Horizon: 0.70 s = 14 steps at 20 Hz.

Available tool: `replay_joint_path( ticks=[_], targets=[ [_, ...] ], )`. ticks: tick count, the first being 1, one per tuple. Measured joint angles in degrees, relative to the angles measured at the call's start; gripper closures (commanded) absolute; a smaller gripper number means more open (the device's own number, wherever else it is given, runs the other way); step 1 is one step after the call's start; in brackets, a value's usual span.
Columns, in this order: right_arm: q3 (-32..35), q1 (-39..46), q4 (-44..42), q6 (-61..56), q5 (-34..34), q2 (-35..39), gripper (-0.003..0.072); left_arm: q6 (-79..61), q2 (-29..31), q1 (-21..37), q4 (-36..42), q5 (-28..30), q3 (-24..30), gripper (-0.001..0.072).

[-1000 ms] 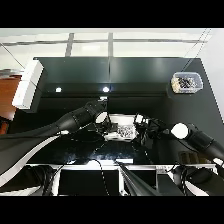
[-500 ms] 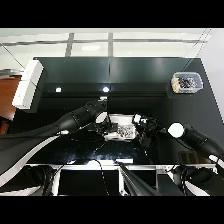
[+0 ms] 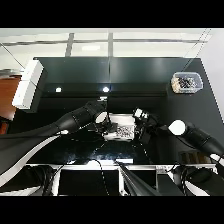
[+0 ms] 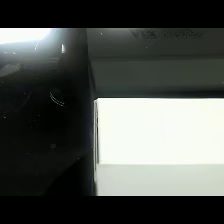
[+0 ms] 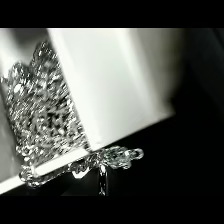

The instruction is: Fold the box and place the chain.

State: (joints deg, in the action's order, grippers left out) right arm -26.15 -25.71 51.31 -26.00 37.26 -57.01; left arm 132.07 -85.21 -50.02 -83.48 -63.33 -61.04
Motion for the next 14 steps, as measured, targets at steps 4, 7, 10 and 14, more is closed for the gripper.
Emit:
replay_joint_path(
  ticks=[4, 7, 10, 14],
  targets=[
    [-5.3, 4.4, 2.7, -8.7, 8.6, 5.2, 0.067, -0.1, 0.0, 0.0, 0.1, -0.1, 0.0, 0.0683],
    [-10.8, 7.7, 4.9, -14.7, 15.9, 10.1, 0.067, -0.1, 0.0, 0.0, 0.0, -0.1, 0.0, 0.0683],
    [-17.1, 9.4, 4.2, -19.2, 21.7, 13.6, 0.067, -0.1, 0.0, 0.0, 0.0, -0.1, 0.0, 0.0683],
    [-22.6, 9.9, -1.9, -21.7, 28.1, 15.1, 0.067, -0.1, 0.0, 0.0, 0.0, 0.1, 0.0, 0.0683]
  ],
)
